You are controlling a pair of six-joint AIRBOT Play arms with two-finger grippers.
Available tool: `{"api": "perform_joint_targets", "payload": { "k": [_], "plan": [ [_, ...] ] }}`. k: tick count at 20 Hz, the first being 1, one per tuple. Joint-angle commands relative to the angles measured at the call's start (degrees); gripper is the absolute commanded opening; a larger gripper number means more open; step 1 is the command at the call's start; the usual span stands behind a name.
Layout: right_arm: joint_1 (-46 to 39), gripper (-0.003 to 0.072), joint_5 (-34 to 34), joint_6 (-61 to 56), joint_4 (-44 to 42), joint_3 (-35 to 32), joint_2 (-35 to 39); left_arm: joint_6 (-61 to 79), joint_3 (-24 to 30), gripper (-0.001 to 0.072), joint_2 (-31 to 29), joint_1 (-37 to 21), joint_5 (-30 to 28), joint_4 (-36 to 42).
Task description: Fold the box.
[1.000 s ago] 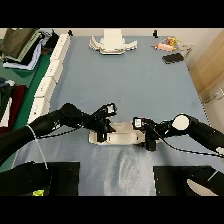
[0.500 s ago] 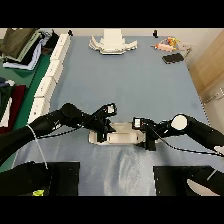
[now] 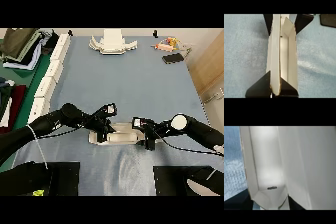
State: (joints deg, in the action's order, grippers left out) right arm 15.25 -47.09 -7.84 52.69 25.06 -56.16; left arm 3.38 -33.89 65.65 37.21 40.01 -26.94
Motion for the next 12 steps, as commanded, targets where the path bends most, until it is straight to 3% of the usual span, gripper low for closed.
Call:
{"api": "perform_joint_targets", "payload": {
  "k": [1,12],
  "plan": [
    [-0.11,0.0644,0.68,0.28,-0.24,-0.02,-0.02,0.00,0.02,0.0014,0.02,-0.04,0.04,-0.02],
    [-0.28,0.0643,2.12,4.92,-5.40,-0.02,-3.06,0.00,0.02,0.0014,0.02,-0.04,0.04,-0.02]
  ]
}}
